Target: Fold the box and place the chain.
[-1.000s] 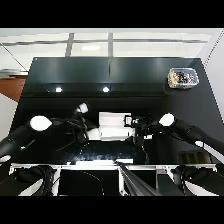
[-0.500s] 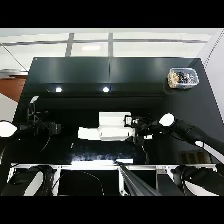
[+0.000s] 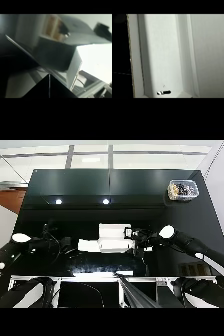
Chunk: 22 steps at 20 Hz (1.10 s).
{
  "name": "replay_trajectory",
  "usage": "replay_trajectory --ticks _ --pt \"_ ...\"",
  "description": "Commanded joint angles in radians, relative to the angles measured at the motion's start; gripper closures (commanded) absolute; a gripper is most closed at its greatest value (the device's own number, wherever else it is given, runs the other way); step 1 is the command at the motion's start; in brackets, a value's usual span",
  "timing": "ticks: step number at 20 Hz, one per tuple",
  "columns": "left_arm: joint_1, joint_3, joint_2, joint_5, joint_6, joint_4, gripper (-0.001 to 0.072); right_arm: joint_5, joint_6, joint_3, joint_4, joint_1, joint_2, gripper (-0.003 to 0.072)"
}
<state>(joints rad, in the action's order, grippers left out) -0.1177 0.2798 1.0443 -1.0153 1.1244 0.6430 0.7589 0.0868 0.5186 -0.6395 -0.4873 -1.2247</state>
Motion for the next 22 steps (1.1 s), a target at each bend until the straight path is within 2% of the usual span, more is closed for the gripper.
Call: replay_trajectory --ticks 1,5,6,8,9,13,15,22 --pt "0.109 -0.004 0.097 0.040 -0.096 -0.164 0.0679 -0.001 0.000 0.000 0.000 0.000 0.000 0.0216" --pt "0.220 -0.001 0.100 0.118 -0.156 -0.222 0.0674 -0.001 0.000 0.000 0.000 0.000 0.000 0.0216" --pt "0.241 0.002 0.100 0.136 -0.156 -0.232 0.0639 -0.001 0.000 0.000 0.000 0.000 0.000 0.0216" --pt "0.256 0.013 0.100 0.143 -0.156 -0.235 0.0259 0.000 0.000 0.000 0.000 0.000 0.000 0.0216" --pt "0.253 0.023 0.100 0.137 -0.156 -0.230 0.0000 0.000 0.000 0.000 0.000 0.000 0.000 0.0216" --pt "0.249 0.091 0.097 0.037 -0.150 -0.148 0.0004 0.000 0.000 0.000 0.000 0.000 0.000 0.0216" --pt "0.255 0.122 0.092 -0.003 -0.140 -0.150 0.0004 0.000 0.000 0.000 0.000 0.000 0.000 0.0216" --pt "0.312 0.169 -0.004 -0.013 -0.068 -0.143 0.0004 0.000 0.000 0.000 0.000 0.000 0.000 0.0216"
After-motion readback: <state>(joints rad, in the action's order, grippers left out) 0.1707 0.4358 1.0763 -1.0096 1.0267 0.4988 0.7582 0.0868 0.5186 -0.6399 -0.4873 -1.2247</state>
